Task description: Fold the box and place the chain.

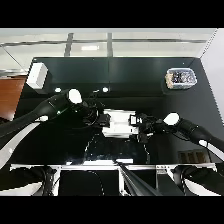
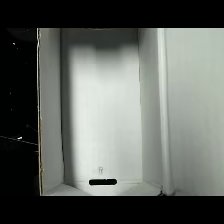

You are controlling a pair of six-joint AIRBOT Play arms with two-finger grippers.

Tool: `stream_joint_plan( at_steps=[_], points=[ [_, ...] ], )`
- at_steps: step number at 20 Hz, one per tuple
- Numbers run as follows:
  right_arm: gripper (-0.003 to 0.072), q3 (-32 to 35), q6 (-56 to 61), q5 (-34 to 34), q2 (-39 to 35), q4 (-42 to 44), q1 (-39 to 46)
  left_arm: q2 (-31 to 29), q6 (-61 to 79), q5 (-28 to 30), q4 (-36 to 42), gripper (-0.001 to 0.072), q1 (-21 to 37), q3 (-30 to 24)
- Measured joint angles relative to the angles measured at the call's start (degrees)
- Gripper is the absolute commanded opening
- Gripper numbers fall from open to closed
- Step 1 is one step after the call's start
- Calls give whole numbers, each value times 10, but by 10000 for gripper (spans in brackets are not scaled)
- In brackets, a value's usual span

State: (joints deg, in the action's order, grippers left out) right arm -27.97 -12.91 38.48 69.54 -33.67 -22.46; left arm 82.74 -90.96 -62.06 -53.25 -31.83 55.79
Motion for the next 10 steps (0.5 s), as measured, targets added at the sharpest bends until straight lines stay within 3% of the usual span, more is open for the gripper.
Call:
stream_joint_plan(
  at_steps=[10],
  points=[
    [181,0,0,0,0,0,0,1,-158,40,-177,404,-67,9]
  ],
)
